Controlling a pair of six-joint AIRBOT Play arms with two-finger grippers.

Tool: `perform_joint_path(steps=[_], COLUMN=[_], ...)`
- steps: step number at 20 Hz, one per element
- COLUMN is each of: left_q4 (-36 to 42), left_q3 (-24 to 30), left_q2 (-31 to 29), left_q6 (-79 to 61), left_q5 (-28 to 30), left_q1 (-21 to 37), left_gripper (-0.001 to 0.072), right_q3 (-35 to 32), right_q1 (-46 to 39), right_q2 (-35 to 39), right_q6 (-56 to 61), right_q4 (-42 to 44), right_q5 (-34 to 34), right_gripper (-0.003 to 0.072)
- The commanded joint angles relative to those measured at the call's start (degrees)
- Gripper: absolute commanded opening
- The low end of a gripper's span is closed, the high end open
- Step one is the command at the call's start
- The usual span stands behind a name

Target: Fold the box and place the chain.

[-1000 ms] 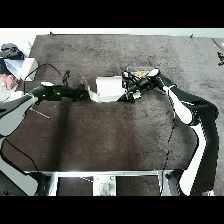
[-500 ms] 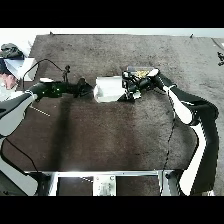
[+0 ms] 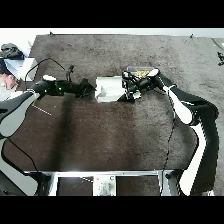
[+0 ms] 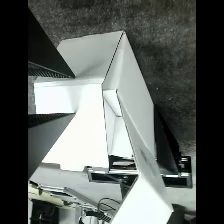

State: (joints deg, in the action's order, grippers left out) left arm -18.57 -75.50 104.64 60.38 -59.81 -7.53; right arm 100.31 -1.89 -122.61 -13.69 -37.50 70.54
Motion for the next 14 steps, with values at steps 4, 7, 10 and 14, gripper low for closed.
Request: perform_joint_path(steps=[4,7,10,14], left_q4=[-14.1,-14.0,-14.0,-14.2], left_q3=[-6.5,-7.0,-7.0,-7.0], left_q2=[0.0,0.0,0.0,0.0], left_q6=[12.9,13.3,13.3,14.6], left_q5=[-1.7,-1.3,-0.3,0.7], left_q1=[-2.5,-3.7,-4.5,-5.0], left_gripper=[0.0252,0.0286,0.0303,0.0313], right_q3=[0.0,0.0,0.0,0.0], right_q1=[0.0,0.0,0.0,0.0], right_q2=[0.0,0.0,0.0,0.0], right_q6=[0.0,0.0,0.0,0.0], right_q4=[0.0,0.0,0.0,0.0], right_q5=[0.0,0.0,0.0,0.0], right_gripper=[0.0399,0.04,0.0399,0.0399])
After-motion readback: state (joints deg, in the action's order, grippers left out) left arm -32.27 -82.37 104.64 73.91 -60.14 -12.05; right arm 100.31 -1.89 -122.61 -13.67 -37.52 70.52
